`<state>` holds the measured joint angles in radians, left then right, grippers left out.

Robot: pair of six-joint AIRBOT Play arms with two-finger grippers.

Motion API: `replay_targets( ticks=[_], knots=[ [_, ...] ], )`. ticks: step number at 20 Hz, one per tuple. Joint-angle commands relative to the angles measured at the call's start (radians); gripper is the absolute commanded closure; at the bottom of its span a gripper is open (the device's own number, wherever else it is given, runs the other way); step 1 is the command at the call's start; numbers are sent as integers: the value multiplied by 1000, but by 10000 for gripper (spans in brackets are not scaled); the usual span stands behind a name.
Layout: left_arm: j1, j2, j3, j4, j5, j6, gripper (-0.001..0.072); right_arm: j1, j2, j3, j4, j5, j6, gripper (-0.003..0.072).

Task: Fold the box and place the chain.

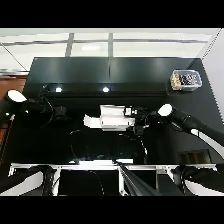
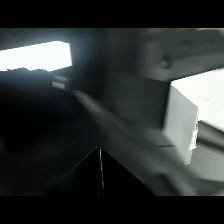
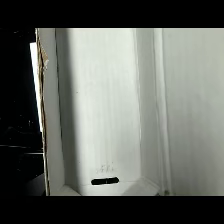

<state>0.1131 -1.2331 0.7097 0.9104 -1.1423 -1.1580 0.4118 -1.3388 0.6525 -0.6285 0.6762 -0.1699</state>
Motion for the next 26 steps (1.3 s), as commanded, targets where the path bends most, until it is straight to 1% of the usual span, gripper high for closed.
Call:
replay_targets(
  ticks=[1, 4, 6, 10, 12, 13, 14, 15, 16, 17, 18, 20, 21, 26],
  knots=[
    [-3, -84, -86, -256, -18, 47, 681, 0, 0, 0, 0, 0, 0, 559],
    [-133, -150, -83, -273, 53, 51, 681, 0, 0, 0, 0, 0, 0, 558],
    [-190, -193, -71, -265, 84, 75, 680, 0, 0, 0, 0, 0, 0, 558],
    [-199, -262, -20, -276, 59, 98, 680, 0, 0, 0, 0, 0, 0, 559],
    [-204, -272, 2, -310, 33, 181, 671, 0, 0, 0, 0, 0, 0, 559],
    [-207, -272, 13, -316, 34, 207, 557, 0, 0, 0, 0, 0, 0, 559],
    [-207, -272, 25, -316, 33, 212, 475, 0, 0, 0, 0, 0, 0, 558],
    [-206, -271, 40, -315, 27, 213, 373, 0, 0, 0, 0, 0, 0, 558],
    [-204, -271, 57, -312, 11, 215, 211, 0, 0, 0, 0, 0, 0, 559],
    [-204, -271, 76, -300, -11, 219, 88, 0, 0, 0, 0, 0, 0, 558],
    [-205, -271, 98, -291, -48, 211, -6, 0, 0, 0, 0, 0, 0, 558],
    [-212, -271, 135, -294, -125, 208, -5, 0, 0, 0, 0, 0, 0, 558],
    [-220, -271, 150, -294, -148, 208, -5, 0, 0, 0, 0, 0, 0, 558],
    [-313, -271, 227, -294, -163, 201, 0, 0, 0, 0, 0, 0, 0, 558]
  ],
)
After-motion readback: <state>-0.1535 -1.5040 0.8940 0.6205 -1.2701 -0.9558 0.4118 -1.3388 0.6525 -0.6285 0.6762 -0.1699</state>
